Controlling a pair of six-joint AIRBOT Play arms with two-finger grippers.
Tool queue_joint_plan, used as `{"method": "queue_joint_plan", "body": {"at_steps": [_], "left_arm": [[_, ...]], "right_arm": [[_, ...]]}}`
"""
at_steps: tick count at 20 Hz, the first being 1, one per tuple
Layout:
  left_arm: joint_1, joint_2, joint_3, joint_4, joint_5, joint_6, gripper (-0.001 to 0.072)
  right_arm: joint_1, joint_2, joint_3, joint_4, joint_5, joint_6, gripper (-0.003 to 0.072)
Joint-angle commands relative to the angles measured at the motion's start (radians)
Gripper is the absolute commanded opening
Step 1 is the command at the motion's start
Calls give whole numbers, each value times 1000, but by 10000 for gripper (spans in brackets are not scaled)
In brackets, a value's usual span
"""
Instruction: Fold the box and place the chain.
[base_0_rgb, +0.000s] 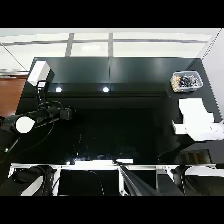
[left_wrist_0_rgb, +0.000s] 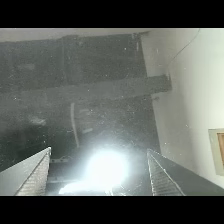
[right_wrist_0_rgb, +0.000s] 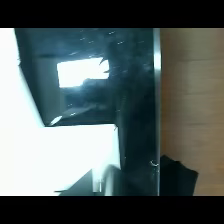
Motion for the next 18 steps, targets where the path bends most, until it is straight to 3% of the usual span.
{"method": "queue_joint_plan", "body": {"at_steps": [1, 4, 7, 11, 13, 16, 18], "left_arm": [[0, 0, 1, -2, 0, 0, 711], [0, 0, 1, -2, 0, 1, 711], [0, 0, 1, -3, -3, 0, 711], [0, 0, 0, -2, 3, 1, 711], [0, 0, 0, -3, 2, 1, 711], [-1, 0, 0, -21, 0, 0, 711], [0, -4, 1, -128, -13, 1, 711]], "right_arm": [[2, 2, -2, 13, 95, -8, 18], [2, 40, -17, 122, 99, 20, 17], [8, 140, -105, 290, 71, 20, 17], [79, 315, -360, 375, 25, 19, 17], [151, 414, -508, 550, -51, 5, 17], [331, 504, -668, 805, -62, -73, 17], [468, 541, -755, 938, -120, -120, 17]]}}
